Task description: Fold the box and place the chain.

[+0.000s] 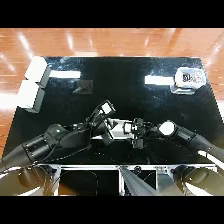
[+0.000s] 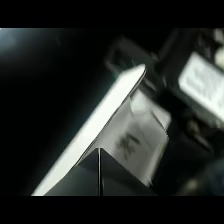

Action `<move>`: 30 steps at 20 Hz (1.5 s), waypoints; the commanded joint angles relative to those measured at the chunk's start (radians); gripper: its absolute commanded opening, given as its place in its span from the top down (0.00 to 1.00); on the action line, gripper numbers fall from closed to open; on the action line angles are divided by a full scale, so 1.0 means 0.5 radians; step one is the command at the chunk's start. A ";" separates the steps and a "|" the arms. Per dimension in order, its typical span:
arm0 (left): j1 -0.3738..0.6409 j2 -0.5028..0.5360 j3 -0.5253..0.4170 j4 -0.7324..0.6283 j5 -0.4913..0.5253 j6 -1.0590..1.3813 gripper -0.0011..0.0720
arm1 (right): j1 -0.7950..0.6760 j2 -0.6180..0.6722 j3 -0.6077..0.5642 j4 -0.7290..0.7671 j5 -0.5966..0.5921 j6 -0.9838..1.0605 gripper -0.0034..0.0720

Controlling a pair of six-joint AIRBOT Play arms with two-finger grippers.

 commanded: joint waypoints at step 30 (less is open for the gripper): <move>0.565 0.281 -0.007 0.562 0.819 -0.145 0.96 | -0.002 -0.002 -0.002 0.001 -0.170 0.012 0.29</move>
